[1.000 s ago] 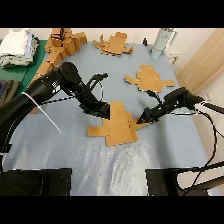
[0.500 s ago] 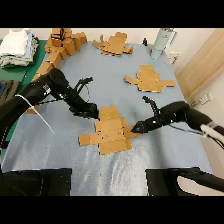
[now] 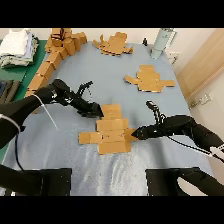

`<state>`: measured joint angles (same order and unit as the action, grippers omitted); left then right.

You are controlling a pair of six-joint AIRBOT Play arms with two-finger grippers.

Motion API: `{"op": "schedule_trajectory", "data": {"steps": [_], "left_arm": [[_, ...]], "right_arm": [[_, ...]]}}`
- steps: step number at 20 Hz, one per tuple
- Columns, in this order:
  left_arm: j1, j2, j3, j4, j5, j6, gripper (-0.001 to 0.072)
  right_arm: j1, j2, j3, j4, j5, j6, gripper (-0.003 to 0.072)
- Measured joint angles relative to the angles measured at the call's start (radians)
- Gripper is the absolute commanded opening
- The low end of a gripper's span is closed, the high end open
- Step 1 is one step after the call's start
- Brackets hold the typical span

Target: Fold the box.

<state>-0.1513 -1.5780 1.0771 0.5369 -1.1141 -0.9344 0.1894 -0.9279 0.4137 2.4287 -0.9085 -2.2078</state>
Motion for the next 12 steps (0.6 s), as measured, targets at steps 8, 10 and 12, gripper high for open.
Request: {"op": "schedule_trajectory", "data": {"steps": [8, 10, 12], "left_arm": [[-0.012, -0.193, 0.158, -0.123, -0.074, 0.094, 0.0581], [-0.013, -0.23, 0.175, -0.126, -0.131, 0.098, 0.058], [-0.015, -0.254, 0.183, -0.131, -0.18, 0.104, 0.0579]], "right_arm": [[0.004, 0.012, -0.007, 0.0, 0.002, 0.0, 0.0002], [0.004, 0.012, -0.007, -0.001, 0.002, 0.0, 0.0002], [0.004, 0.012, -0.007, -0.001, 0.002, 0.0, 0.0002]]}}
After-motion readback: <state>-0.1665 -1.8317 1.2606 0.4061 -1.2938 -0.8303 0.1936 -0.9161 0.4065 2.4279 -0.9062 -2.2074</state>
